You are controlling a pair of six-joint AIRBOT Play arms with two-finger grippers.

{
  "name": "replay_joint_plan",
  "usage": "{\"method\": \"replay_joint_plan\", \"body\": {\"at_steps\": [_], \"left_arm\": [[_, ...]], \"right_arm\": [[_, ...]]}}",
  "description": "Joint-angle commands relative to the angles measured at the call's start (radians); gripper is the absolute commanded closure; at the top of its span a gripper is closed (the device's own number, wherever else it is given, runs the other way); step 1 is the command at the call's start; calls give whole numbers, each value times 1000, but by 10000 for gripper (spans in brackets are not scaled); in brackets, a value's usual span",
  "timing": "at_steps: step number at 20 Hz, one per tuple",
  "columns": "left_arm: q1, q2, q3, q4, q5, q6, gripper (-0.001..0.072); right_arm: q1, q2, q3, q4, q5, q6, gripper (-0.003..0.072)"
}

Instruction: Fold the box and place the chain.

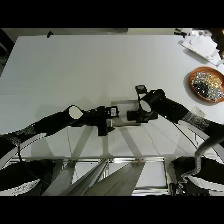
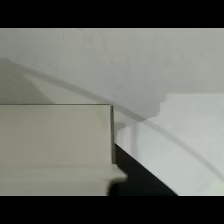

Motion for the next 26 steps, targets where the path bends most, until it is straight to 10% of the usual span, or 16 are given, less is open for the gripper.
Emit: {"method": "replay_joint_plan", "body": {"at_steps": [1,5,7,10,16,19,26], "left_arm": [[0,0,0,1,0,3,356],[0,0,0,1,0,3,356],[0,0,0,1,0,3,356],[0,0,0,1,0,3,356],[0,0,0,1,0,3,356],[0,0,0,1,0,3,356],[0,0,0,1,0,3,356]], "right_arm": [[0,-2,0,8,-18,6,675],[0,-2,0,11,5,5,657],[0,-2,0,12,8,2,485],[0,-2,0,10,19,-2,674],[0,-1,0,2,36,-45,668],[0,16,0,0,45,-84,354],[0,190,0,-71,99,-142,227]]}}
